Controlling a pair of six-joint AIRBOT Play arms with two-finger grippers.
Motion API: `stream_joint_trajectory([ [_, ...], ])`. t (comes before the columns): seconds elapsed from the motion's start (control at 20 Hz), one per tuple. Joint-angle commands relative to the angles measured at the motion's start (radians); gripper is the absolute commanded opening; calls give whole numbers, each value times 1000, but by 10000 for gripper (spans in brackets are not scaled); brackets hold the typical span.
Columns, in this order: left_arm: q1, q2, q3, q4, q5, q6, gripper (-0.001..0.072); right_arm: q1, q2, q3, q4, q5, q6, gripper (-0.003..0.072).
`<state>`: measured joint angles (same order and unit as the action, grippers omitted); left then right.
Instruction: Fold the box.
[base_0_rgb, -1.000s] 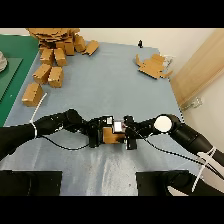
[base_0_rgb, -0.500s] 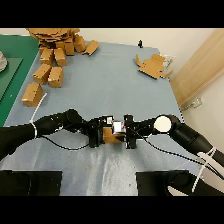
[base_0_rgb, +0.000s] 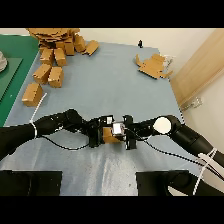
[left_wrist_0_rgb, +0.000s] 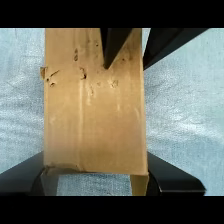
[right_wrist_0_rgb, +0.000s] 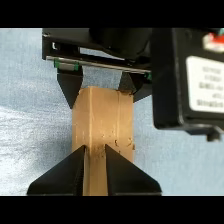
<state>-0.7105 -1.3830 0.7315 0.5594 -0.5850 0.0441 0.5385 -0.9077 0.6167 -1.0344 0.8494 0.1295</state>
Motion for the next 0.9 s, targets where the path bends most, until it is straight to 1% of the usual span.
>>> stream_joint_trajectory([
  [0.0, 0, 0, 1, 1, 0, 1, 404, 5, 5, 2, -10, -17, 1, 153],
  [0.35, 0, 0, 1, 1, 0, 1, 404, 5, 26, 8, -25, -32, 11, 151],
  [0.85, 0, 0, 1, 1, 0, 1, 404, 5, 24, 7, -24, -37, 19, 151],
])
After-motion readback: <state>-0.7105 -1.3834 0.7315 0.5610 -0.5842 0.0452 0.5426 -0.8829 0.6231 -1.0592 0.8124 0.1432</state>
